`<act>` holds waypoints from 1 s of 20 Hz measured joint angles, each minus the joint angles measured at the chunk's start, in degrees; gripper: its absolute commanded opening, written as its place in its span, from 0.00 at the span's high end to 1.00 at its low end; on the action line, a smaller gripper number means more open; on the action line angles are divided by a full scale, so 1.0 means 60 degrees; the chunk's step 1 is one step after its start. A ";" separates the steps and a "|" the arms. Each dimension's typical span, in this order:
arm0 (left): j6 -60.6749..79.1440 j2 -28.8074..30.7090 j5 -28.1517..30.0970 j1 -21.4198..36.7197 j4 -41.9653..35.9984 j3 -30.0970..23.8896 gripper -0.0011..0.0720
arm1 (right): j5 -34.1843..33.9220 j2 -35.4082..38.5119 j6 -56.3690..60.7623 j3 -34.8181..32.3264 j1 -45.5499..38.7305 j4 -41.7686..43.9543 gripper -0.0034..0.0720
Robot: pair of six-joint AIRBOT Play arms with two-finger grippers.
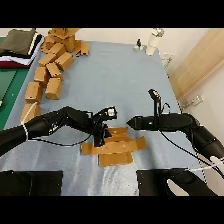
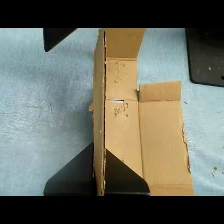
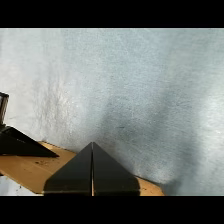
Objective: Fold the box.
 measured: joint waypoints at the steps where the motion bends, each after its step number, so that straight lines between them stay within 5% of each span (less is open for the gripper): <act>1: 0.0000 0.0000 0.0018 0.0000 -0.0007 -0.0011 0.97 | 0.0007 0.0000 0.0000 0.0000 0.0000 0.0000 0.95; 14: -0.0047 0.0000 0.0262 0.0000 -0.0029 -0.0044 0.97 | 0.0007 0.0000 0.0000 0.0000 0.0000 -0.0007 0.89; 20: -0.0113 0.0000 0.0270 0.0000 0.0007 -0.0044 0.97 | -0.0073 0.0000 0.0062 0.0018 -0.0004 -0.0197 0.95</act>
